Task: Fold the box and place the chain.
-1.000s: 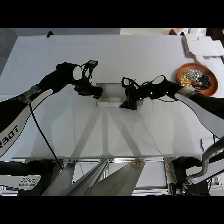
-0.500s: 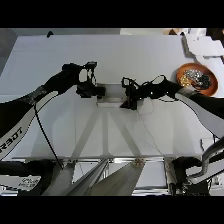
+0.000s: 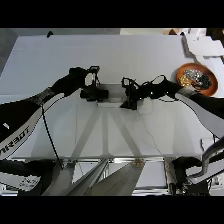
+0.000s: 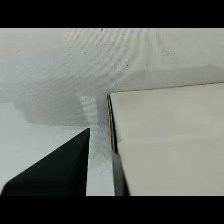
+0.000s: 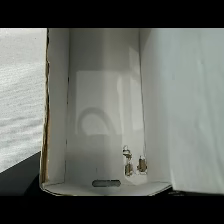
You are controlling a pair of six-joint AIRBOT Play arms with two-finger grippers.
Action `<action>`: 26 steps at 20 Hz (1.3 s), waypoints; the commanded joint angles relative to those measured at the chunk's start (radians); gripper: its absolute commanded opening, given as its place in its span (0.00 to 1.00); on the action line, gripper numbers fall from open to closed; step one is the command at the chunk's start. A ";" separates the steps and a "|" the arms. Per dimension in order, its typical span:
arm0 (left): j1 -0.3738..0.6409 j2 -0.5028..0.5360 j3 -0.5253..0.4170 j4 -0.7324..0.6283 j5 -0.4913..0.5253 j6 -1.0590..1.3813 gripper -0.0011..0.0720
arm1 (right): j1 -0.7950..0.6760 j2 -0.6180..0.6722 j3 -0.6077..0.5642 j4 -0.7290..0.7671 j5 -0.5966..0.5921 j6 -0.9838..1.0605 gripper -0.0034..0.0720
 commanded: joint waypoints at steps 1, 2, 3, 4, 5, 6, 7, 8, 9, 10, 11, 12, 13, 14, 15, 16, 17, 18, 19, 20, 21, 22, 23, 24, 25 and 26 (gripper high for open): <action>-0.002 -0.004 0.001 0.001 0.006 -0.004 0.35 | 0.000 0.001 0.000 0.000 0.000 0.001 0.73; -0.002 -0.005 0.001 0.001 0.010 -0.004 0.35 | 0.000 0.001 0.000 0.000 0.000 0.000 0.73; -0.002 -0.008 0.001 0.000 0.013 -0.005 0.35 | 0.000 0.001 0.000 0.000 0.000 0.000 0.73; -0.002 -0.013 0.001 0.000 0.013 -0.004 0.33 | 0.000 0.001 0.000 0.000 0.000 0.001 0.73; -0.002 -0.017 0.000 0.000 0.011 -0.004 0.26 | 0.000 0.001 0.000 0.000 0.000 0.000 0.73; -0.002 -0.021 0.000 0.000 0.011 -0.003 0.17 | 0.000 0.001 0.000 0.000 0.000 0.000 0.73; -0.002 -0.021 0.001 0.000 0.012 -0.003 0.02 | 0.000 0.001 0.000 0.000 0.000 0.000 0.73; -0.002 -0.019 0.001 0.001 0.018 0.005 0.03 | 0.000 0.001 0.000 0.000 0.000 0.000 0.73; 0.000 -0.019 0.001 0.001 0.017 0.018 0.03 | 0.000 0.001 0.000 0.000 0.000 0.000 0.73; 0.001 -0.019 0.001 0.005 0.011 0.025 0.02 | 0.000 0.001 0.000 0.000 0.000 0.001 0.73; 0.001 -0.019 0.001 0.006 0.005 0.033 0.03 | 0.000 0.001 0.000 0.000 0.000 0.000 0.73; 0.001 -0.019 0.001 0.006 0.002 0.036 0.03 | 0.000 0.001 0.000 0.000 0.000 0.000 0.73; 0.001 -0.019 0.001 0.003 0.001 0.035 0.07 | 0.000 0.001 0.000 0.000 0.000 0.000 0.73; 0.001 -0.017 0.001 0.003 -0.002 0.036 0.26 | 0.000 0.001 0.000 0.000 0.000 0.000 0.73; 0.002 -0.010 0.001 0.000 -0.007 0.046 0.51 | 0.000 0.001 0.000 0.000 0.000 0.001 0.73; 0.009 0.003 0.001 -0.010 -0.012 0.072 0.65 | 0.000 0.001 0.000 0.000 0.000 0.000 0.73; 0.020 0.022 0.001 -0.030 -0.019 0.114 0.65 | 0.000 0.001 0.000 0.000 0.000 0.000 0.73; 0.035 0.049 0.001 -0.056 -0.035 0.159 0.65 | 0.000 0.001 0.000 0.000 0.000 0.000 0.73; 0.053 0.078 0.001 -0.085 -0.055 0.194 0.65 | 0.000 0.001 0.000 0.000 0.000 0.000 0.73; 0.075 0.111 0.001 -0.119 -0.081 0.239 0.65 | 0.000 0.001 0.000 0.000 0.000 0.000 0.73; 0.098 0.143 0.000 -0.152 -0.106 0.289 0.65 | 0.000 0.001 0.000 0.000 0.000 0.000 0.73; 0.127 0.178 0.000 -0.191 -0.133 0.350 0.65 | 0.000 0.001 0.000 0.000 0.000 0.000 0.73; 0.158 0.211 0.001 -0.238 -0.159 0.426 0.65 | 0.000 0.001 0.000 0.000 0.000 0.000 0.73; 0.187 0.239 0.000 -0.280 -0.191 0.508 0.65 | 0.000 0.001 0.000 0.000 0.000 0.001 0.73; 0.216 0.261 0.000 -0.313 -0.221 0.593 0.64 | 0.000 0.001 0.000 0.000 0.000 0.000 0.73; 0.248 0.278 0.000 -0.341 -0.254 0.688 0.64 | 0.000 0.001 0.000 0.000 0.001 0.000 0.73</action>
